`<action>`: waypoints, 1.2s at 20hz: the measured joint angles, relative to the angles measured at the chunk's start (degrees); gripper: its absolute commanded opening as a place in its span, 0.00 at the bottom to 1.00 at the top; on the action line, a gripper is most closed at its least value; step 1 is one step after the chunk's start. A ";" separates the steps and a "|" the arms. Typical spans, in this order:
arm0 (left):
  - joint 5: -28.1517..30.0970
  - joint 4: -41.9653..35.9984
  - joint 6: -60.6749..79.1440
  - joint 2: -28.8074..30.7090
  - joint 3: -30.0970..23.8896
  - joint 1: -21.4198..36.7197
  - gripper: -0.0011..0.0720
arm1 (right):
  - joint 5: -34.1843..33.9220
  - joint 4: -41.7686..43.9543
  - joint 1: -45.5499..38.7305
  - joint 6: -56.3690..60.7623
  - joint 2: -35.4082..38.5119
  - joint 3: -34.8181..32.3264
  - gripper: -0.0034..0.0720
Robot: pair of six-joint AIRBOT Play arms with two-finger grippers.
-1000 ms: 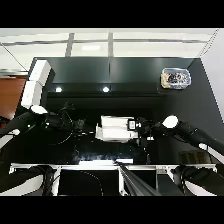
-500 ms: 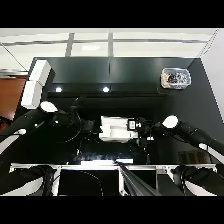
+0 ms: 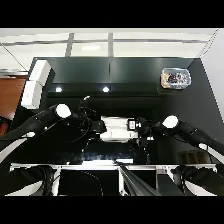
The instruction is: Fold the box and place the chain.
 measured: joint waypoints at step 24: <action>-9.94 34.47 -49.92 -7.72 14.32 -20.20 0.39 | 0.00 -0.02 0.00 0.00 0.00 -0.02 0.67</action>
